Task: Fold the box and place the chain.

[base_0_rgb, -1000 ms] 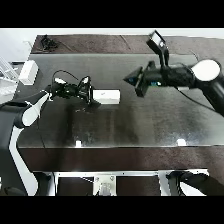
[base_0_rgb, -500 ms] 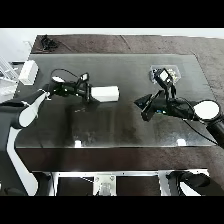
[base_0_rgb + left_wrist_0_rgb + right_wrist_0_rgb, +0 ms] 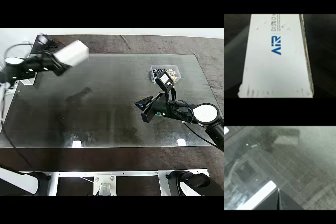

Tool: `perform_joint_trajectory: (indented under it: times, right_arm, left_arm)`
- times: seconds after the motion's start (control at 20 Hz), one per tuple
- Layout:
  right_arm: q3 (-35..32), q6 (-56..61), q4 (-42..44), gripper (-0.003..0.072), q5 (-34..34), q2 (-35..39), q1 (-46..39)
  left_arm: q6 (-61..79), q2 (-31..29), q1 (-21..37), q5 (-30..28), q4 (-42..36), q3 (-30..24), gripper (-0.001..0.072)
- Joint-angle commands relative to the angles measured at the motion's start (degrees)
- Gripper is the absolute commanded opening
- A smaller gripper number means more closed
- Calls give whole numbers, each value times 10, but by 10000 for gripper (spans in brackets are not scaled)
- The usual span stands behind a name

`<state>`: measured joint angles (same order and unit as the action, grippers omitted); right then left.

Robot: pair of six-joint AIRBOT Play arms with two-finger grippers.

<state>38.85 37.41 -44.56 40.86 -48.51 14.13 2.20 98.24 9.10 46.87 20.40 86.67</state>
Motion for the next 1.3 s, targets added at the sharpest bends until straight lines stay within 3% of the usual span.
perform_joint_trajectory:
  times: [0.0,0.2,0.3,0.55,1.0,1.05,1.1,1.15,1.25]
  right_arm:
    - [-1,1,5,10,-18,-1,0]
    - [-1,1,8,11,-41,-1,0]
    - [-1,1,15,10,-45,-1,0]
    - [-1,1,28,11,-45,-4,1]
    - [-1,1,37,11,-45,-4,1]
    - [-1,1,37,11,-45,-4,1]
    - [-1,1,37,11,-45,-4,1]
    - [-1,1,37,11,-45,-4,1]
    - [-1,1,49,13,-47,-4,1]
  left_arm:
    - [-112,-22,68,-137,5,-9,15]
    - [-152,-20,84,-251,4,-70,16]
    - [-152,-16,84,-275,4,-96,17]
    - [-155,29,84,-263,1,-100,18]
    - [-213,73,84,-304,2,-100,21]
    - [-213,73,84,-302,2,-100,61]
    - [-213,73,84,-301,2,-100,428]
    - [-213,73,84,-304,2,-100,720]
    - [-212,73,84,-305,2,-100,715]
